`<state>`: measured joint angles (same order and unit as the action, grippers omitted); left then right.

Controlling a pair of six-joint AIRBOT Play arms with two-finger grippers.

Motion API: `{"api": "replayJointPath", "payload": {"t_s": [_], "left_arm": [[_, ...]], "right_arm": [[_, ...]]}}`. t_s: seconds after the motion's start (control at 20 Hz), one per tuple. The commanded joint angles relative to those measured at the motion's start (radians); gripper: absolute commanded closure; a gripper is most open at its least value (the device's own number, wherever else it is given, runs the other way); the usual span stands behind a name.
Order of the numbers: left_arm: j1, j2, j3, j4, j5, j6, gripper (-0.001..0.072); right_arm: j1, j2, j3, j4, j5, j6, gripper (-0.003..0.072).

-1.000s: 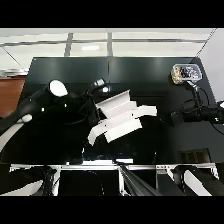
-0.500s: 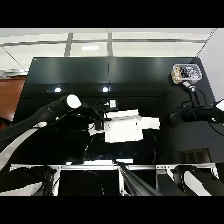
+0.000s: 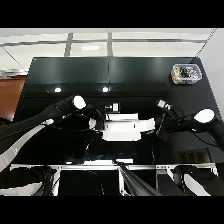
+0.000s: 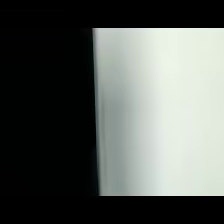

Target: Fold the box and place the chain.

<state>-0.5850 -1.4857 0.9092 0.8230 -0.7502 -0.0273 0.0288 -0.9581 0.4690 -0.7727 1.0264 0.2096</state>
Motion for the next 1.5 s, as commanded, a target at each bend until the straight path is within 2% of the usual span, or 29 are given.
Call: {"api": "replayJointPath", "payload": {"t_s": [0.0, 0.15, 0.3, 0.55, 0.85, 1.1, 1.35, 1.45], "left_arm": [[-0.001, -0.003, 0.001, 0.01, -0.002, -0.005, 0.0682], [-0.001, -0.003, 0.001, 0.01, -0.018, -0.005, 0.0682], [-0.001, -0.003, 0.001, 0.01, -0.018, -0.005, 0.0682], [-0.001, -0.003, 0.001, 0.01, -0.018, -0.006, 0.0682], [-0.001, -0.003, 0.001, 0.01, -0.018, -0.006, 0.0681], [-0.001, -0.003, 0.001, 0.01, -0.018, -0.006, 0.0681], [-0.001, -0.003, 0.001, 0.01, -0.018, -0.006, 0.0681], [-0.001, -0.003, 0.001, 0.01, -0.017, -0.006, 0.0681]], "right_arm": [[0.108, -0.001, -0.045, 0.004, -0.056, -0.159, 0.0022], [0.189, -0.001, -0.047, -0.008, -0.113, -0.229, 0.0022], [0.224, -0.001, -0.047, -0.059, -0.117, -0.269, 0.0022], [0.224, 0.002, 0.045, -0.201, -0.099, -0.169, 0.0021], [0.225, 0.011, 0.146, -0.132, -0.044, -0.164, 0.0022], [0.246, 0.012, 0.134, -0.04, -0.011, -0.163, 0.0022], [0.266, -0.036, 0.039, -0.157, -0.069, -0.159, 0.0022], [0.267, -0.051, 0.02, -0.156, -0.089, -0.158, 0.0022]]}}
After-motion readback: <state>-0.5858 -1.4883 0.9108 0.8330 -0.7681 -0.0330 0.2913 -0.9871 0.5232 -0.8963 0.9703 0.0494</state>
